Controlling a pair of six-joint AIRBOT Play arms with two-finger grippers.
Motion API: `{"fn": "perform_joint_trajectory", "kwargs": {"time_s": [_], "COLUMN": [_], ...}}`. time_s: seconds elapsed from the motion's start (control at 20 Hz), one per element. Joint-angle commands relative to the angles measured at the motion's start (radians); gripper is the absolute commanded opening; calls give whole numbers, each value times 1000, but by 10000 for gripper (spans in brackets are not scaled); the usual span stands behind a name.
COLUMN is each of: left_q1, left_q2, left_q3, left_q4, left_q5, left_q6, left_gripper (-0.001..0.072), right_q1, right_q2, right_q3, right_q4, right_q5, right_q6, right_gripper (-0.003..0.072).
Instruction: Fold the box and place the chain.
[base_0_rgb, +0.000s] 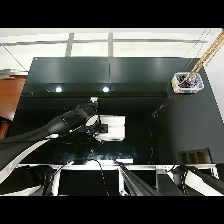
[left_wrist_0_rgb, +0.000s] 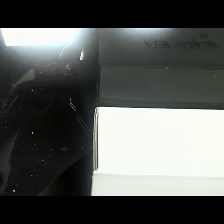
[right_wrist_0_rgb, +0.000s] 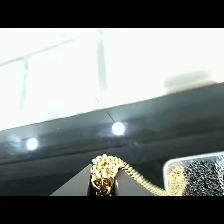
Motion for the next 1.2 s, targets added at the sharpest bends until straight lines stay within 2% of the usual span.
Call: {"fn": "perform_joint_trajectory", "kwargs": {"time_s": [0.0, 0.15, 0.5, 0.9, 1.15], "left_q1": [0, 0, 0, 0, 0], "left_q2": [0, 0, 0, 0, 0], "left_q3": [0, 0, 0, 0, 0], "left_q4": [0, 0, 0, 0, 1], "left_q5": [-1, -2, -2, -2, 2], "left_q6": [1, 1, 1, 1, 1], "left_gripper": [33, 33, 33, 33, 33], "right_q1": [3, 76, 346, 641, 700], "right_q2": [95, 177, 314, 320, 316], "right_q3": [-1, -19, -164, -207, -214], "right_q4": [33, 16, 5, 12, 100], "right_q5": [78, 146, 262, 225, 219], "right_q6": [-38, -39, -39, -21, -22], "right_gripper": [19, 19, 20, 20, 20]}}
